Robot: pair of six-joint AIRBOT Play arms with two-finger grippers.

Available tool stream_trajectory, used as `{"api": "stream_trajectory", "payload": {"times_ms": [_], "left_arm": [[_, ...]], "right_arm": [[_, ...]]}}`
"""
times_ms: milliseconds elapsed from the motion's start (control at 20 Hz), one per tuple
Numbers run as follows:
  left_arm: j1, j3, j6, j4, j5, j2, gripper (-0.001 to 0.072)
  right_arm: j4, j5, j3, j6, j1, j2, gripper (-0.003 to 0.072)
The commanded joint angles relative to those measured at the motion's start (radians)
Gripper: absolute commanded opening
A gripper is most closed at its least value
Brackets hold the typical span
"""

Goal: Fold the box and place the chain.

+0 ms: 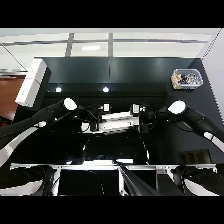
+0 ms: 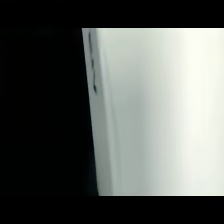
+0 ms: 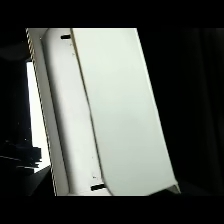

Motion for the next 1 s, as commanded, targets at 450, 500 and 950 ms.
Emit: {"api": "stream_trajectory", "payload": {"times_ms": [450,500,950], "left_arm": [[-0.001,0.001,-0.001,0.000,-0.029,0.001,0.0034],[-0.001,0.001,-0.001,0.000,-0.029,0.001,0.0034],[-0.001,0.001,-0.001,0.000,-0.030,0.001,0.0034]], "right_arm": [[-0.021,0.009,-0.029,-0.079,0.035,-0.069,0.0702],[-0.019,0.008,-0.029,-0.079,0.033,-0.069,0.0702],[-0.026,-0.011,-0.029,-0.079,0.019,-0.089,0.0655]]}}
